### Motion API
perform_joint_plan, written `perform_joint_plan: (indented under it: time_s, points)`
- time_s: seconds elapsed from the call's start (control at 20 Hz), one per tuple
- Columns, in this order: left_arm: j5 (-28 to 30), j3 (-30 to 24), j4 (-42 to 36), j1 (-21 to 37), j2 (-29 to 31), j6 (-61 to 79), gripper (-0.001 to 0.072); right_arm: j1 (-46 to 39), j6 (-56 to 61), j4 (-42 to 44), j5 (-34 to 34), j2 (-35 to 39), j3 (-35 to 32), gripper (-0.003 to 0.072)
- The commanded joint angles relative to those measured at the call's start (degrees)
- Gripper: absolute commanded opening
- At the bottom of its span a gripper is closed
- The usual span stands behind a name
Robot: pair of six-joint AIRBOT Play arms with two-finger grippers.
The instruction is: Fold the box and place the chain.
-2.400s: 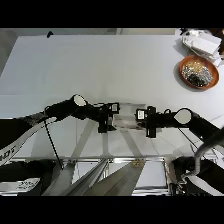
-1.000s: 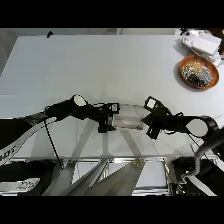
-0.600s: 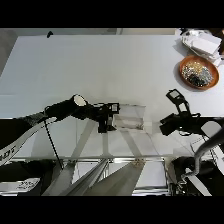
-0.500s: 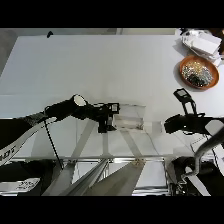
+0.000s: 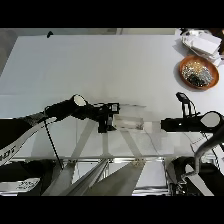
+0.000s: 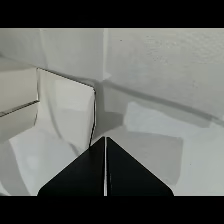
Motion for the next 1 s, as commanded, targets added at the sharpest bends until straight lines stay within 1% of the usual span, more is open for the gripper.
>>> perform_joint_plan:
  time_s: [0.0,0.1,0.25,0.35,0.5,0.65,0.75,0.8,0.85,0.95]
  points:
    - [0.00,0.07,0.02,0.07,0.02,0.00,0.0137,-0.26,-2.16,3.21,-2.21,-4.28,-0.87,0.0008]
    - [0.00,0.07,0.02,0.07,0.04,0.00,0.0137,-0.24,-2.23,3.19,-2.86,-6.67,-1.68,0.0008]
    - [0.00,0.07,0.00,0.07,0.04,0.00,0.0137,0.17,-3.34,4.46,-3.15,-7.54,-2.58,0.0008]
    - [0.00,0.07,0.02,0.07,0.02,0.00,0.0137,1.09,-7.15,9.01,-3.30,-7.54,-2.64,0.0008]
    - [0.00,0.07,0.00,0.07,0.02,0.00,0.0137,1.29,-12.55,18.40,-3.58,-7.52,-2.64,0.0008]
    - [0.00,0.07,0.00,0.07,0.02,0.00,0.0137,1.29,-14.29,22.29,-2.97,-7.52,-2.64,0.0015]
    - [0.00,0.07,0.00,0.07,0.04,0.02,0.0137,1.29,-14.27,22.47,-2.14,-7.45,-2.62,0.0107]
    - [0.00,0.07,0.00,0.07,0.02,0.02,0.0137,1.29,-14.29,23.04,-1.62,-7.30,-2.62,0.0133]
    - [0.00,0.07,0.00,0.07,0.04,0.00,0.0137,1.29,-14.29,24.09,-1.36,-7.06,-2.62,0.0136]
    - [0.00,0.07,0.00,0.07,0.04,0.00,0.0137,1.29,-16.28,27.63,-0.98,-6.32,-2.62,0.0198]
